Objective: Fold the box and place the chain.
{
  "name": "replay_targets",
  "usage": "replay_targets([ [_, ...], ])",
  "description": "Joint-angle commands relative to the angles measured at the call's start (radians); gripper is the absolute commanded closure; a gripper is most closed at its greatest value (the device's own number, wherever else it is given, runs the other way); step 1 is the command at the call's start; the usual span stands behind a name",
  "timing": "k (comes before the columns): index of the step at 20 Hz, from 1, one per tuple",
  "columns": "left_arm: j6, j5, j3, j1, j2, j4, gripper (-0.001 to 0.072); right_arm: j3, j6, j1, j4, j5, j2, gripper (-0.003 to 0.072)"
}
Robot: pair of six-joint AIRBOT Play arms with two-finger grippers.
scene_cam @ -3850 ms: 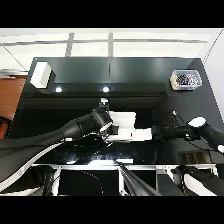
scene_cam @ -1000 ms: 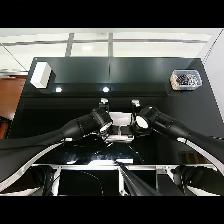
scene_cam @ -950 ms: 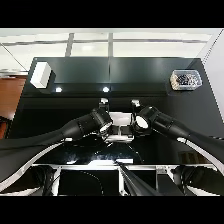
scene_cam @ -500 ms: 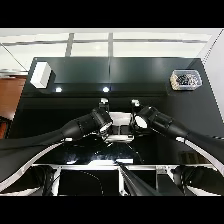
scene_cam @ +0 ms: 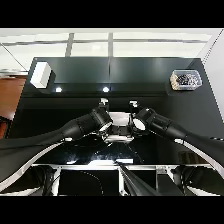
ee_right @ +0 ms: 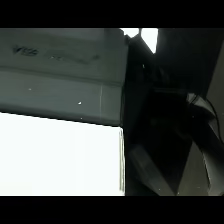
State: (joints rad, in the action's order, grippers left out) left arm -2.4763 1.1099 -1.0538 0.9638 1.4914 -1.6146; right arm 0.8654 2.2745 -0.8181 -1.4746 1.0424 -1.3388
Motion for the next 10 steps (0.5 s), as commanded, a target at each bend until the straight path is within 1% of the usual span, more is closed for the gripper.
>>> replay_targets([
  [1, -0.003, -0.002, 0.000, -0.001, 0.000, 0.002, 0.0680, 0.001, 0.013, -0.003, -0.004, 0.000, 0.001, 0.0493],
  [2, -0.003, -0.002, 0.000, -0.001, 0.000, 0.002, 0.0679, 0.001, 0.021, -0.003, -0.004, 0.000, 0.001, 0.0495],
  [3, -0.003, -0.002, 0.000, -0.001, 0.000, 0.002, 0.0679, 0.001, 0.023, -0.003, -0.004, 0.000, 0.001, 0.0570],
  [5, -0.003, -0.002, 0.000, -0.001, 0.000, 0.002, 0.0679, 0.001, 0.023, -0.003, -0.005, 0.000, 0.001, 0.0573],
  [6, -0.003, -0.002, 0.000, -0.001, 0.000, 0.002, 0.0680, 0.001, 0.023, -0.003, -0.010, 0.000, 0.001, 0.0626],
  [10, -0.003, -0.002, 0.000, -0.001, 0.000, 0.003, 0.0680, 0.001, 0.023, -0.003, -0.023, 0.002, 0.001, 0.0632],
])
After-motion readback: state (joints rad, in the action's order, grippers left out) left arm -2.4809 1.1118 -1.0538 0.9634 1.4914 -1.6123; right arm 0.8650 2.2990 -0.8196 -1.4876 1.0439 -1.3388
